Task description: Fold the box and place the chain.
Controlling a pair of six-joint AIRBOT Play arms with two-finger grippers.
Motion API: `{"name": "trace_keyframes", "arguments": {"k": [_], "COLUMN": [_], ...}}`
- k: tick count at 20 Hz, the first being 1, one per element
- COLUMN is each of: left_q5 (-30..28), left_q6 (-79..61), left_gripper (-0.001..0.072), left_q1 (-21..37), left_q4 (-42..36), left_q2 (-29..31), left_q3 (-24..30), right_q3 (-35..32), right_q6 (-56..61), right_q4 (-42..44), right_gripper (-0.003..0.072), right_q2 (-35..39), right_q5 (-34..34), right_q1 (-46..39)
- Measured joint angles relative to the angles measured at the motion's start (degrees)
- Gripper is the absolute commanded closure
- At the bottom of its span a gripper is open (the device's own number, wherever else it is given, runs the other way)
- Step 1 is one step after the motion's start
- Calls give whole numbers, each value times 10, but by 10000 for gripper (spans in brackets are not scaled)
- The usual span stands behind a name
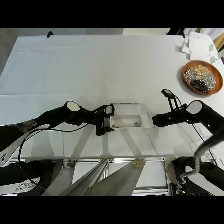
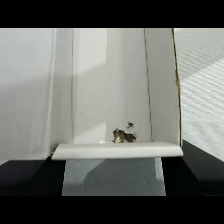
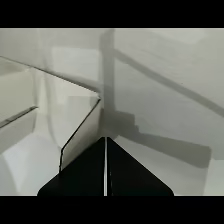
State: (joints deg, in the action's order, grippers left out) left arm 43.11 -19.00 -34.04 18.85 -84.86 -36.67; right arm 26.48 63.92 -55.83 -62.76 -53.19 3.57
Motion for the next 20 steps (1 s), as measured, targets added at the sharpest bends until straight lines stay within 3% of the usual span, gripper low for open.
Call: {"name": "trace_keyframes", "arguments": {"k": [4, 11, 20], "left_q5": [0, 0, 0], "left_q6": [0, 0, 0], "left_gripper": [319, 319, 319], "left_q1": [0, 0, 0], "left_q4": [0, 0, 0], "left_q2": [0, 0, 0], "left_q3": [0, 0, 0], "right_q3": [0, 0, 0], "right_q6": [-30, -53, -57], "right_q4": [52, 96, 120], "right_gripper": [656, 491, 413], "right_q2": [-4, 37, 57], "right_q5": [-14, -37, -60], "right_q1": [5, 6, 10]}}
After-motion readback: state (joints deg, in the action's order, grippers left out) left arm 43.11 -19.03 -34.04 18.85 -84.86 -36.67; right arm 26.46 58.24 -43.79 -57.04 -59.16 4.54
